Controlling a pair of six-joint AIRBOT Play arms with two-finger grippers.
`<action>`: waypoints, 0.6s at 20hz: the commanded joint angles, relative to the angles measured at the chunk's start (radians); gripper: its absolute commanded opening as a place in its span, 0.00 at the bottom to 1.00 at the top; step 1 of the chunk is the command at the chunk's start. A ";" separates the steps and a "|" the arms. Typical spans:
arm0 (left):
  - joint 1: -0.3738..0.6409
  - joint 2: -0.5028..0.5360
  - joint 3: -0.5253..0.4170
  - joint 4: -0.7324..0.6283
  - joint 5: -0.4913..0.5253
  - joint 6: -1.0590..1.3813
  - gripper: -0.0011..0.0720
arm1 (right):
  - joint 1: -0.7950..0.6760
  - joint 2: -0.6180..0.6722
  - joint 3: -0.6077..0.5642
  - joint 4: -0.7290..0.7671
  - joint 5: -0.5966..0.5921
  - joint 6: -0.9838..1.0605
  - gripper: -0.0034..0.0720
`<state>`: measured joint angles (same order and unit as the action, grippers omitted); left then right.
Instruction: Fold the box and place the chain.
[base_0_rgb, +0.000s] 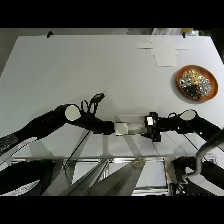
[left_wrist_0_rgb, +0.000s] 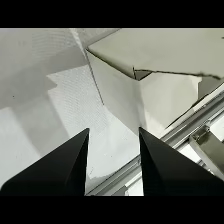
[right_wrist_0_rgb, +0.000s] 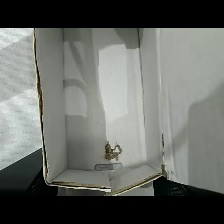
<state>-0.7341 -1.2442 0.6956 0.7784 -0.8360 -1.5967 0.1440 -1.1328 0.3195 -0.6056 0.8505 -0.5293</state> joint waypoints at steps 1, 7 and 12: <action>0.012 0.001 0.001 -0.007 0.010 0.000 0.50 | 0.000 0.000 0.000 0.000 0.000 0.000 0.55; 0.021 0.001 0.003 -0.008 0.010 -0.001 0.50 | 0.000 0.000 0.000 0.000 0.000 0.000 0.55; 0.022 0.001 0.017 -0.007 0.002 -0.032 0.56 | 0.000 0.000 0.000 0.000 0.000 0.000 0.55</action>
<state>-0.7128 -1.2442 0.7033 0.7708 -0.8310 -1.6089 0.1440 -1.1328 0.3199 -0.6060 0.8509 -0.5293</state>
